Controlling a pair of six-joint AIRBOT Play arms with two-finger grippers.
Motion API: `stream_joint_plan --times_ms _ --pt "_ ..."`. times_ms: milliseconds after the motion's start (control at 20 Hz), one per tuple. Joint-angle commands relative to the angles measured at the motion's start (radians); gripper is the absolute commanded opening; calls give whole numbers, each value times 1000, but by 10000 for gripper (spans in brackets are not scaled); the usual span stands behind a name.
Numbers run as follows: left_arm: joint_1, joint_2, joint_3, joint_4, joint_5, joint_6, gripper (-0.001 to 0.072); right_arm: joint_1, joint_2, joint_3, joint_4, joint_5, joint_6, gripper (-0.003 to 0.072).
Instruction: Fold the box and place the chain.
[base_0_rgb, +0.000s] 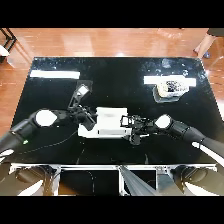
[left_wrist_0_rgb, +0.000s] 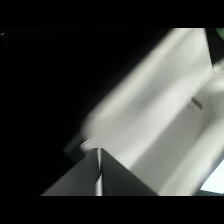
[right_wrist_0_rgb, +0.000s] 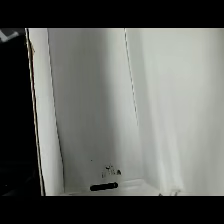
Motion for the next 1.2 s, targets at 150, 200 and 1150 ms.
stream_joint_plan --times_ms 150,200,1150 --pt "118 105 1 206 -271 78 638 1 -1 -1 0 0 0 240" --pt "111 93 0 222 -281 188 637 1 -1 -1 0 0 0 240" --pt "53 -187 -1 51 -216 755 637 1 -1 -1 0 0 0 240"
